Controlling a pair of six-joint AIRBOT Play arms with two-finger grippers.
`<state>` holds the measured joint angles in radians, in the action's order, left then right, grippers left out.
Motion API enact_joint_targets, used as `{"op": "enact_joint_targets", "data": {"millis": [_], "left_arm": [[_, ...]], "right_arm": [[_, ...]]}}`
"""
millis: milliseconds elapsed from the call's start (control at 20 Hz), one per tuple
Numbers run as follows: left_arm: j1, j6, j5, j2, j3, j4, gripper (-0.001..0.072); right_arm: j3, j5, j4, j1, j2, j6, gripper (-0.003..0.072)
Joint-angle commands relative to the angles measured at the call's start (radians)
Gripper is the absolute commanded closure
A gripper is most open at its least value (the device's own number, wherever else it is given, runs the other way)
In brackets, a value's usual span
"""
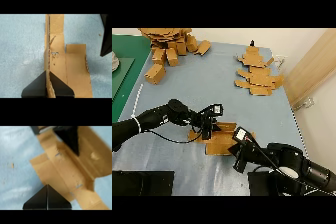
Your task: Fold the box.
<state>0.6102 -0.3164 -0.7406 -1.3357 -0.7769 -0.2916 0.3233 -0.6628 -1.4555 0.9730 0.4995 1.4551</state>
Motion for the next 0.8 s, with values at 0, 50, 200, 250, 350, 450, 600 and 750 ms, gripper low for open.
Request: {"op": "enact_joint_targets", "data": {"millis": [0,50,200,250,350,450,600,750], "left_arm": [[0.000,0.000,-0.001,0.000,0.000,0.000,0.0697],[-0.001,0.000,0.000,0.000,0.000,0.000,0.0697],[-0.001,0.000,-0.001,0.000,0.000,0.000,0.0697],[-0.001,0.000,0.000,0.000,0.000,0.000,0.0697],[-0.001,0.000,0.000,0.000,0.000,0.000,0.0697],[0.000,0.000,-0.001,0.000,0.000,0.000,0.0697],[-0.001,0.000,0.000,0.000,0.000,0.000,0.0697],[-0.001,0.000,0.000,0.000,0.000,0.000,0.0697]], "right_arm": [[0.001,-0.222,-0.281,0.198,0.008,0.380,0.0685],[-0.008,-0.236,-0.286,0.276,0.010,0.404,0.0685],[-0.047,-0.222,-0.439,0.444,0.039,0.403,0.0681],[-0.055,-0.220,-0.520,0.457,0.053,0.403,0.0570],[-0.056,-0.193,-0.594,0.452,0.086,0.403,0.0241],[-0.056,-0.190,-0.620,0.447,0.125,0.403,0.0241],[-0.056,-0.169,-0.698,0.446,0.191,0.415,0.0247],[-0.056,-0.102,-0.742,0.418,0.250,0.434,0.0248]]}}
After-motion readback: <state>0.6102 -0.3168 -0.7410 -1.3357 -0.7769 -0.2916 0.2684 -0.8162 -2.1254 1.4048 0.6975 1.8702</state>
